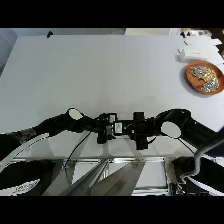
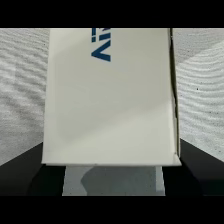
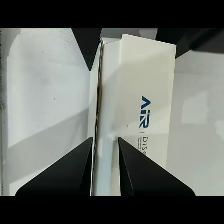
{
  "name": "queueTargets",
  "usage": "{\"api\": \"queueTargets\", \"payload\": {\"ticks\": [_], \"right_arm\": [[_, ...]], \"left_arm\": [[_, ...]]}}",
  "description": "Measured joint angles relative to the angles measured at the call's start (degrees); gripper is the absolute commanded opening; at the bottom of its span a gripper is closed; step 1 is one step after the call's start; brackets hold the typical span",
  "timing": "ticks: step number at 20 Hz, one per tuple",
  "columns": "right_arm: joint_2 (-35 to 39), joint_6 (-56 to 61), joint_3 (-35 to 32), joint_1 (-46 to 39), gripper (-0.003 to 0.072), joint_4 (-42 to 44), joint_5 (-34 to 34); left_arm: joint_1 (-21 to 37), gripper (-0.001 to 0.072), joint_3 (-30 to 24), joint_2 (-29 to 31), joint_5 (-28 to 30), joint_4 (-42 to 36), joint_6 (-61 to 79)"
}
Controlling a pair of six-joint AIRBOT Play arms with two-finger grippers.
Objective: Fold the box and place the chain.
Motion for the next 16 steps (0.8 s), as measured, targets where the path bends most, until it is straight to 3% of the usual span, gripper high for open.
{"api": "queueTargets", "payload": {"ticks": [5, 6, 7, 16], "right_arm": [[-0.07, 1.38, 1.16, 0.0, 0.0147, -1.66, -0.33], [-0.04, 1.46, 1.36, 0.0, 0.0069, -1.79, -0.33], [-0.15, 1.66, 1.46, 0.0, 0.0039, -1.86, -0.17], [-2.16, 1.64, 1.25, 0.0, 0.0037, 0.28, 2.6]], "left_arm": [[0.0, 0.0111, 0.0, 0.0, 0.0, -0.02, -0.02], [0.0, 0.0111, 0.0, 0.0, 0.0, -0.02, -0.04], [0.0, 0.0111, 0.0, 0.0, 0.0, -0.02, -0.04], [0.0, 0.0111, 0.0, 0.02, 0.07, 0.04, 0.02]]}}
